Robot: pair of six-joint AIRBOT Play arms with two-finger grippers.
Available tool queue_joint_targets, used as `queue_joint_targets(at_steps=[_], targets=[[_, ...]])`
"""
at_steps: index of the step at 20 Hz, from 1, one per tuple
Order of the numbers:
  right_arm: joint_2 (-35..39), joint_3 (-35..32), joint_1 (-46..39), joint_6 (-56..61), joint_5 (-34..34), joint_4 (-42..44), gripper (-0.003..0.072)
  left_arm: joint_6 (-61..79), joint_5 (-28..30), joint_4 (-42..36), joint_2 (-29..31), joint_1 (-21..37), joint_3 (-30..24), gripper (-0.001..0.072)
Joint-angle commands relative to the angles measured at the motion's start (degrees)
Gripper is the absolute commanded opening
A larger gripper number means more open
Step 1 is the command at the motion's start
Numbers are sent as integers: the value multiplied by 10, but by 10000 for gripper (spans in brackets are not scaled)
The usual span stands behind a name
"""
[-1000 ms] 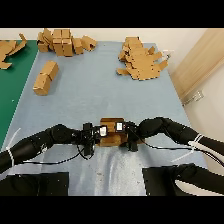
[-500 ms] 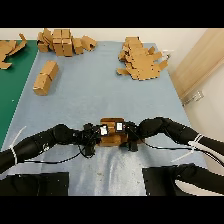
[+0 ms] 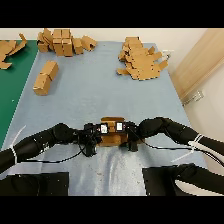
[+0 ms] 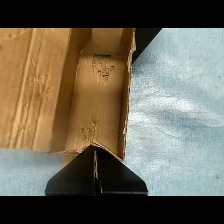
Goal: Fold the box.
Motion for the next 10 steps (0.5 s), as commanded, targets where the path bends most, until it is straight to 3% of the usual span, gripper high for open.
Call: queue_joint_targets(at_steps=[1,5,6,7,10], targets=[[0,0,0,0,0,0,510,0,-4,-2,0,0,1,14],[0,0,0,0,0,0,510,0,-7,-2,-1,0,1,16],[0,0,0,0,0,0,510,0,-7,-2,-1,0,1,189],[0,0,0,0,0,0,510,0,-7,-3,-1,0,1,427],[0,0,0,0,0,0,510,0,-7,-2,-1,0,1,404]])
